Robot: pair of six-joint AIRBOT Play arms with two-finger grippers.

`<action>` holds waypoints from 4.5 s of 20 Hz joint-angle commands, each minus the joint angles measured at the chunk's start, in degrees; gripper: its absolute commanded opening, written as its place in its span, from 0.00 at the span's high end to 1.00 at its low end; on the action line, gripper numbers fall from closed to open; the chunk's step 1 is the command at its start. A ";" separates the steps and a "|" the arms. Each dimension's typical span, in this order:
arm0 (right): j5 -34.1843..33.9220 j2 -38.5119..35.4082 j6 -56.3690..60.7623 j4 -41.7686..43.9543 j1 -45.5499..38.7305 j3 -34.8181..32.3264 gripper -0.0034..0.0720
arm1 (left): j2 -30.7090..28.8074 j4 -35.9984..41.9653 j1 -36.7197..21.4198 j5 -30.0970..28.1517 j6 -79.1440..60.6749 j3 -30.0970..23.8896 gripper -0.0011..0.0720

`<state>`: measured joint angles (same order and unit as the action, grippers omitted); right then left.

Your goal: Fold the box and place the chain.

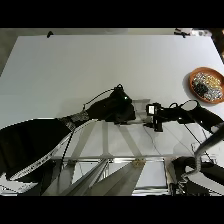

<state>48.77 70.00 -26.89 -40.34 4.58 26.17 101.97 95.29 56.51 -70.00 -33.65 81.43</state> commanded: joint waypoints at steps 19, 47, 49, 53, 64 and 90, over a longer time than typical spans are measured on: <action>0.00 -0.04 0.04 0.02 0.00 0.02 0.38 | -10.93 0.13 -1.27 -9.14 -29.70 0.11 0.07; 0.00 -0.04 0.04 0.02 0.00 0.02 0.38 | -25.00 41.77 -14.49 35.65 -135.86 -40.59 0.02; 0.00 -0.04 0.04 0.04 0.00 0.02 0.38 | -24.90 41.88 -13.60 38.86 -135.86 -40.59 0.02; 0.02 -0.04 0.04 0.04 0.00 0.02 0.38 | -23.78 42.84 -12.50 40.98 -135.86 -39.87 0.02; 0.00 -0.04 0.04 0.04 0.00 0.02 0.38 | -20.20 43.43 -10.34 39.82 -135.88 -36.54 0.02; 0.00 -0.04 0.04 0.04 0.00 0.02 0.38 | -16.70 46.60 -8.31 42.45 -135.86 -36.52 0.03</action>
<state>48.75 70.00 -26.89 -40.32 4.58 26.17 85.23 141.21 47.70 -28.58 -169.49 44.88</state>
